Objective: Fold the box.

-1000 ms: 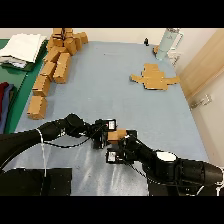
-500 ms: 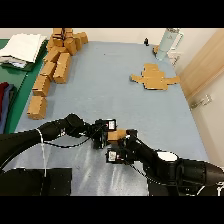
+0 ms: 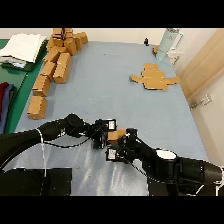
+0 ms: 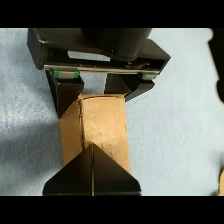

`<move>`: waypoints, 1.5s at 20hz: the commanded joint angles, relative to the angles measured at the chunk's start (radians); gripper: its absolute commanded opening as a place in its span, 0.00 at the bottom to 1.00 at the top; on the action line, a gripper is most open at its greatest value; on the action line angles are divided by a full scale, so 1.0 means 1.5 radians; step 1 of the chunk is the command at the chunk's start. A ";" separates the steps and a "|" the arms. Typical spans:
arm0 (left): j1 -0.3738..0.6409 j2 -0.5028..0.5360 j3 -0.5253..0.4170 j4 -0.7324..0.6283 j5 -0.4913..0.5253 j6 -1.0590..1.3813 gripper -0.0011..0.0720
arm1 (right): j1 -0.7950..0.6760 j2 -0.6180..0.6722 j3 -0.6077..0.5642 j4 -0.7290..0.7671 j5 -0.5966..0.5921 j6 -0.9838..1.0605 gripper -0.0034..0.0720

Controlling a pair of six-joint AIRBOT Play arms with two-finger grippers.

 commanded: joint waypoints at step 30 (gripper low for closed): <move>0.000 0.000 0.001 0.000 0.000 0.000 0.73 | -0.003 0.030 -0.009 0.018 -0.028 -0.001 0.05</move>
